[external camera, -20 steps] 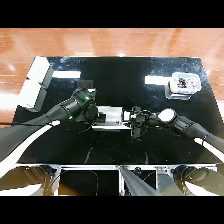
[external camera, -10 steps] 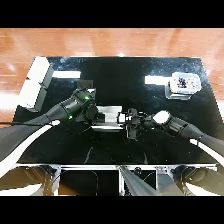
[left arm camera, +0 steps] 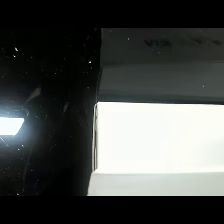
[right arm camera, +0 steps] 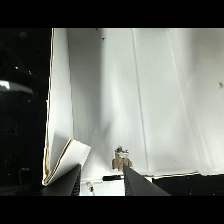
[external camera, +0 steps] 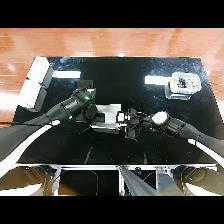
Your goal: Fold the box and place the chain.
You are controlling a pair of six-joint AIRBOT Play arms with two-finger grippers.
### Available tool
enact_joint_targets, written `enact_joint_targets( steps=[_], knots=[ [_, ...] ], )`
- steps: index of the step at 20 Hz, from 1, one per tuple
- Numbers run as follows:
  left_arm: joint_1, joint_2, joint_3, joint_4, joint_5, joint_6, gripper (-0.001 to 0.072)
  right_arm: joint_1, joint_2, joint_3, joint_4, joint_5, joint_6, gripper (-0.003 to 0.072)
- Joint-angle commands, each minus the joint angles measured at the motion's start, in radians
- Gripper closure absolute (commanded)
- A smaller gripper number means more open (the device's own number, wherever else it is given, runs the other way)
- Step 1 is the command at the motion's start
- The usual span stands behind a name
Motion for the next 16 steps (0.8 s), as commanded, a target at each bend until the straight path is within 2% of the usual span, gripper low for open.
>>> enact_joint_targets(
  steps=[1, 2, 3, 7, 12, 14, 16],
  knots=[
    [-0.001, 0.0, 0.0, -0.001, -0.001, 0.0, 0.069, 0.001, 0.0, 0.001, 0.001, -0.004, -0.002, 0.037],
    [-0.001, 0.0, 0.0, -0.001, 0.0, 0.0, 0.069, 0.001, 0.0, 0.001, 0.001, -0.004, -0.004, 0.0632],
    [-0.001, 0.0, 0.0, -0.001, -0.001, 0.0, 0.069, 0.001, 0.0, 0.001, 0.0, -0.004, -0.004, 0.067],
    [-0.001, 0.0, 0.0, -0.001, 0.0, 0.001, 0.069, -0.013, 0.001, 0.001, -0.019, 0.0, 0.023, 0.0671],
    [-0.001, 0.0, 0.0, -0.001, 0.0, 0.0, 0.069, -0.116, 0.06, 0.001, -0.284, 0.164, 0.302, 0.067],
    [-0.001, 0.0, 0.0, -0.002, 0.0, 0.0, 0.069, -0.166, 0.065, 0.001, -0.296, 0.208, 0.335, 0.0669],
    [-0.001, 0.0, 0.0, -0.005, 0.0, 0.0, 0.069, -0.183, 0.064, 0.001, -0.294, 0.191, 0.334, 0.0669]
  ],
)
